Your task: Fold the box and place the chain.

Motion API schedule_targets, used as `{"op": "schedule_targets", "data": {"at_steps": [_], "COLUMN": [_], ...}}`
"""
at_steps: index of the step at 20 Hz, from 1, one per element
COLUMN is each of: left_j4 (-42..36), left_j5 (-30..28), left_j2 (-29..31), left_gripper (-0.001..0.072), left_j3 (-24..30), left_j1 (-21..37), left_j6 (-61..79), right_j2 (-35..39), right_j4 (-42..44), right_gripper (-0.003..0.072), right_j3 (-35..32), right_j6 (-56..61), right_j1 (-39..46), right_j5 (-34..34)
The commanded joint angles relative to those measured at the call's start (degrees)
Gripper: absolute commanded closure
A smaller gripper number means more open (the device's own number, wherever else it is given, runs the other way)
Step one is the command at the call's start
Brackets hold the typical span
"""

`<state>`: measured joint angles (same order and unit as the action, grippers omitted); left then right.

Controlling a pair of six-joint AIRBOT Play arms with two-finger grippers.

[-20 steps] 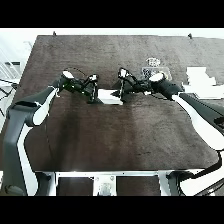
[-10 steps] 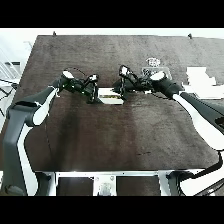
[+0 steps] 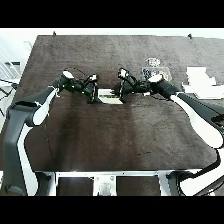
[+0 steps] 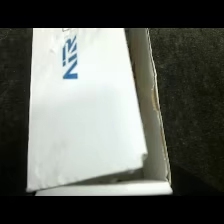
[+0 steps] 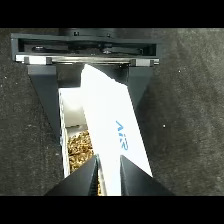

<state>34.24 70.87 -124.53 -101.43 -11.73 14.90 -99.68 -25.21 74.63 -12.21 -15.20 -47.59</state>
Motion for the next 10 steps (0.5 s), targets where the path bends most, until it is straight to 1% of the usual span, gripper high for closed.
{"op": "schedule_targets", "data": {"at_steps": [1, 3, 7, 8, 9, 10], "left_j4": [0.0, 0.0, 0.0, 0.0, 0.0, 0.0], "left_j5": [0.1, 0.1, 0.1, 0.1, 0.1, 0.1], "left_j2": [0.0, 0.0, 0.0, 0.0, 0.0, 0.0], "left_gripper": [0.023, 0.0229, 0.0229, 0.0229, 0.0229, 0.0229], "left_j3": [-0.1, -0.1, -0.1, -0.1, -0.1, -0.1], "left_j1": [0.1, 0.1, 0.1, 0.1, 0.1, 0.1], "left_j6": [0.1, 0.1, 0.1, 0.1, 0.1, 0.1], "right_j2": [-0.2, -0.2, -0.2, -0.2, -0.2, -0.2], "right_j4": [-0.1, -1.4, -2.9, -2.9, -2.9, -2.9], "right_gripper": [0.054, 0.0535, 0.0532, 0.0487, 0.046, 0.046], "right_j3": [0.0, 0.0, 0.0, 0.0, 0.0, 0.0], "right_j6": [2.6, 3.7, 6.0, 6.0, 6.0, 6.1], "right_j1": [0.1, 0.1, 0.1, 0.1, 0.1, 0.1], "right_j5": [-3.5, -6.1, -7.2, -7.4, -7.4, -7.4]}}
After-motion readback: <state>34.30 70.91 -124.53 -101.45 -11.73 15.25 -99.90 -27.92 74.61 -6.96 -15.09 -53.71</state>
